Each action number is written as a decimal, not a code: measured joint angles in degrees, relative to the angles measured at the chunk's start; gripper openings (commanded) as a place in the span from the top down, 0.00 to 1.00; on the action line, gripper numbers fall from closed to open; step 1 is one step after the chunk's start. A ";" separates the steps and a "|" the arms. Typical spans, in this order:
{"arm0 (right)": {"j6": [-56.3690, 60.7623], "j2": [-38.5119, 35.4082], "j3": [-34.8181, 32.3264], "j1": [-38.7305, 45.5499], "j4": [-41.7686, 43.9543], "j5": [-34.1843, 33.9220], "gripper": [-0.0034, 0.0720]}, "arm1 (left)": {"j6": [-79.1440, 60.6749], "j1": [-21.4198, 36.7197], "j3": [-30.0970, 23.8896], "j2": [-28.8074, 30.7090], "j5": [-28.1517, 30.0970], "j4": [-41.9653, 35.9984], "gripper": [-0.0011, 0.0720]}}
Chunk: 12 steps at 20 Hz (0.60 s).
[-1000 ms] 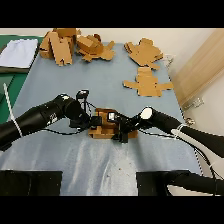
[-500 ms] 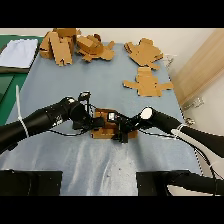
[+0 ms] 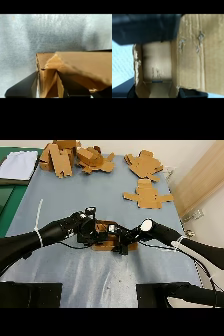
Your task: Fold the box.
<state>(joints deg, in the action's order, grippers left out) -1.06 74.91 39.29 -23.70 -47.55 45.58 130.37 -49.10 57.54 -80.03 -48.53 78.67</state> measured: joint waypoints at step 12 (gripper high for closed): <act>0.00 0.00 0.00 0.00 -0.02 0.00 0.26 | 0.98 -0.92 2.93 -2.56 -5.79 4.31 0.50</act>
<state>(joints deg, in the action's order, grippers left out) -1.06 74.91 39.29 -23.70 -47.57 45.58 131.35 -50.02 60.47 -82.59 -54.33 82.98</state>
